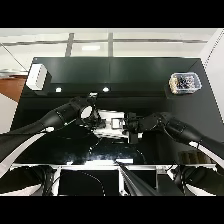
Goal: Fold the box and place the chain.
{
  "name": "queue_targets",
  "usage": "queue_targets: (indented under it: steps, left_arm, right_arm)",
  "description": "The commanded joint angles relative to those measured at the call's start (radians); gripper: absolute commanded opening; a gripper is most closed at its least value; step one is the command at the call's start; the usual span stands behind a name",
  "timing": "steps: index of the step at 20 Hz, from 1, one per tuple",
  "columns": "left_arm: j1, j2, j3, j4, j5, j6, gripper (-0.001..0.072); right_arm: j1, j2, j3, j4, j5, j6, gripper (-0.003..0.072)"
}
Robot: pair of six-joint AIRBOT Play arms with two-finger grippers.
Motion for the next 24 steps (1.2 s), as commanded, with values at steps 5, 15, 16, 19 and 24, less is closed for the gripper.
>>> queue_targets:
  steps: [5,15,16,19,24]
  left_arm:
    - [-0.001,-0.004,0.000,-0.001,0.005,0.003,0.0026]
    - [-0.001,-0.004,0.000,-0.005,0.003,0.003,0.0026]
    - [-0.001,-0.004,0.000,-0.005,0.003,0.003,0.0026]
    - [-0.001,-0.004,0.000,-0.005,0.003,0.003,0.0026]
    - [0.000,-0.004,0.000,-0.005,0.000,0.003,0.0026]
  right_arm:
    - [0.021,-0.015,-0.001,0.068,0.035,0.084,0.0125]
    - [0.021,-0.037,-0.001,0.098,0.072,0.119,0.0486]
    - [0.021,-0.037,-0.001,0.098,0.071,0.122,0.0510]
    - [0.021,-0.037,-0.001,0.094,0.060,0.134,0.0197]
    - [-0.002,-0.005,0.001,0.071,0.057,0.207,0.0019]
